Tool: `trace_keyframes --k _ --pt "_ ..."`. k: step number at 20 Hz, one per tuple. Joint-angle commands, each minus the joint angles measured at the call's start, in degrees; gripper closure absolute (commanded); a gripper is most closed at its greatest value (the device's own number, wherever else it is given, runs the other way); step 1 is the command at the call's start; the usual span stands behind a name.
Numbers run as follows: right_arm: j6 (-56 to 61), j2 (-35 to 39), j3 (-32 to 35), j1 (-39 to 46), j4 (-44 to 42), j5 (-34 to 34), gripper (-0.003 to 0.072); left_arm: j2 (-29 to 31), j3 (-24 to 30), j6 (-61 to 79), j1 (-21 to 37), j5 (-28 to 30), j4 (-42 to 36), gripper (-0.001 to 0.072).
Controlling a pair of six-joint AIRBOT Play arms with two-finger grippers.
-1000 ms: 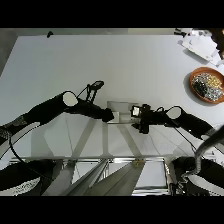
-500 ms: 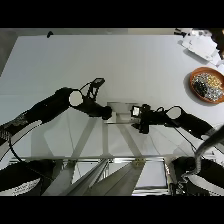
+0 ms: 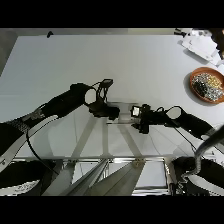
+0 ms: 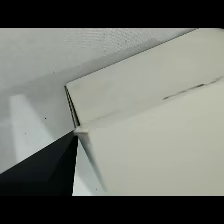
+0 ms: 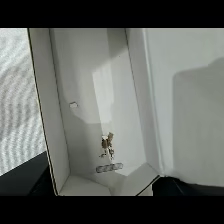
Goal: Fold the box and place the chain.
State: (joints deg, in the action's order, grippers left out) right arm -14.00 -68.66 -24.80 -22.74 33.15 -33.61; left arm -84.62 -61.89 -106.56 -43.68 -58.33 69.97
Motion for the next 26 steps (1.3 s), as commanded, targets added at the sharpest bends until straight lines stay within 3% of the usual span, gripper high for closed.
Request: trace_keyframes --k 1,3,6,10,14,26 --pt "0.0 0.0 0.0 0.0 0.0 0.0 0.0435 -1.0 -1.5 -6.7 -1.7 -4.4 7.7 0.0223" --pt "0.0 0.0 0.0 0.0 0.0 0.0 0.0435 -1.0 -1.5 -9.2 -1.8 -5.6 9.7 0.0231" --pt "0.0 0.0 0.0 0.0 0.0 0.0 0.0435 -1.0 -1.5 -12.2 -1.8 -3.7 8.9 0.0306" --pt "0.0 0.0 0.0 0.0 0.0 0.0 0.0435 -1.1 -1.5 -12.6 -3.0 -0.9 7.4 0.0325" --pt "0.0 0.0 0.0 0.0 0.0 0.0 0.0435 -1.6 -1.5 -17.8 -3.9 0.8 7.8 0.0323" --pt "0.0 0.0 0.0 0.0 0.0 0.0 0.0435 -0.6 -1.4 -15.9 -3.8 -2.0 8.1 0.0314"
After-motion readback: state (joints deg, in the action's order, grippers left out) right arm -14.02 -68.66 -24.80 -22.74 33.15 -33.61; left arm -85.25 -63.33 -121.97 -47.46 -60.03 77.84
